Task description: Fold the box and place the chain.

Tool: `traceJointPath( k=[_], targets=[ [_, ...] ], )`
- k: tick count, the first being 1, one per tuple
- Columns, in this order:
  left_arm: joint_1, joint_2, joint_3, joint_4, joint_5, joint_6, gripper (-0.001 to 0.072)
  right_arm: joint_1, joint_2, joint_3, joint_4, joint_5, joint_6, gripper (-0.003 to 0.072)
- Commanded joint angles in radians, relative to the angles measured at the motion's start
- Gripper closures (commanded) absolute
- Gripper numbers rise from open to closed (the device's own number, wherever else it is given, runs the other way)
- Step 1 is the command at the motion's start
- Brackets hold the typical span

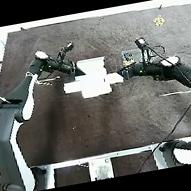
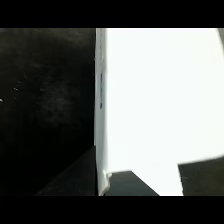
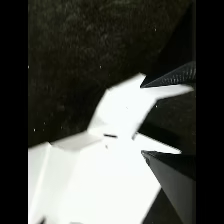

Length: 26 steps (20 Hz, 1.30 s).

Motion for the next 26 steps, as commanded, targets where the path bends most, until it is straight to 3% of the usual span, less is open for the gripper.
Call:
traceJointPath(
  k=[1, 7, 11, 20, 21, 22, 26],
  targets=[
    [0.0, 0.005, -0.002, 0.027, 0.077, 0.11, 0.07, -0.008, 0.013, 0.001, 0.0, 0.029, -0.029, 0.0247],
    [0.0, 0.004, -0.066, 0.028, 0.096, 0.288, 0.07, -0.006, 0.009, -0.002, 0.0, 0.031, -0.088, 0.0248],
    [0.0, 0.002, -0.066, 0.027, 0.169, 0.293, 0.07, 0.03, -0.008, -0.001, -0.001, 0.026, -0.134, 0.0248],
    [0.0, -0.023, -0.066, 0.053, 0.117, 0.294, 0.07, 0.079, -0.071, 0.0, -0.018, 0.031, -0.37, 0.0216],
    [0.0, -0.023, -0.066, 0.059, 0.11, 0.294, 0.07, 0.079, -0.071, 0.0, -0.018, 0.03, -0.394, 0.0077],
    [0.0, -0.023, -0.066, 0.06, 0.109, 0.289, 0.07, 0.079, -0.071, 0.0, -0.018, 0.031, -0.424, 0.0028],
    [0.0, -0.023, -0.066, 0.05, 0.067, 0.29, 0.0699, 0.08, -0.071, 0.001, -0.006, 0.031, -0.572, 0.0029]
  ],
)
